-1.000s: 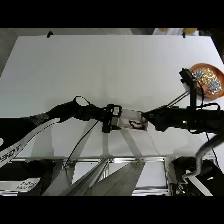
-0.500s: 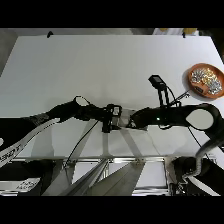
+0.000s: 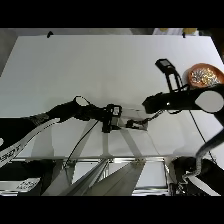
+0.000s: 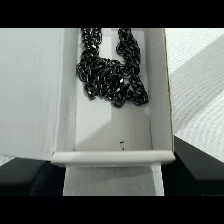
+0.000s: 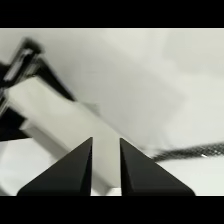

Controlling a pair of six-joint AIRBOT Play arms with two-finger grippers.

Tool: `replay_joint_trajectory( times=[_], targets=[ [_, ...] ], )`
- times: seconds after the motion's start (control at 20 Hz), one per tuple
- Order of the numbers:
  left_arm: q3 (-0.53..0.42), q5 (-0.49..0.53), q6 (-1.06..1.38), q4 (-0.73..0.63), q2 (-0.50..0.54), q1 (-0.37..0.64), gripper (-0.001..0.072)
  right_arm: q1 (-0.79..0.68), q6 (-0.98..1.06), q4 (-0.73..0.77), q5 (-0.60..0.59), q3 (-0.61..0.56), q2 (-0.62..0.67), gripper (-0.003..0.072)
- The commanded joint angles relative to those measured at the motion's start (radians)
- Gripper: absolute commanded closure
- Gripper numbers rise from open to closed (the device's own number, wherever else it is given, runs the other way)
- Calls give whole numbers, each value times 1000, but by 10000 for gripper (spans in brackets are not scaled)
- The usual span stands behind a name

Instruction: Fold the box and place the chain.

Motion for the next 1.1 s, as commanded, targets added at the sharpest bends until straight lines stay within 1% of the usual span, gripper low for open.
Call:
replay_joint_trajectory(
  times=[0.0,0.1,0.2,0.3,0.35,0.45,0.55,0.7,0.8,0.85,0.9,1.05],
  targets=[
    [0,0,0,0,0,1,695,-129,18,-160,113,40,-17,575],
    [0,0,0,0,0,1,695,-187,36,-210,118,16,-40,589],
    [0,0,0,0,0,1,695,-224,65,-232,113,-13,-77,630],
    [0,0,0,0,0,1,695,-232,84,-241,81,-41,-126,626],
    [0,0,0,0,0,1,695,-232,85,-241,61,-53,-156,612],
    [0,0,0,0,0,1,695,-232,90,-237,42,-62,-216,421],
    [0,0,0,0,0,1,695,-231,90,-221,42,-63,-260,421],
    [0,0,0,0,0,1,695,-231,74,-87,51,-70,-284,424],
    [0,0,0,0,0,1,695,-229,47,-60,55,-74,-285,429],
    [0,0,0,0,0,1,695,-229,-3,-61,61,-76,-285,455],
    [0,0,0,0,0,1,695,-229,-115,-71,61,-78,-283,489],
    [0,0,0,0,0,1,695,-209,-623,-174,44,-113,-282,495]
  ],
)
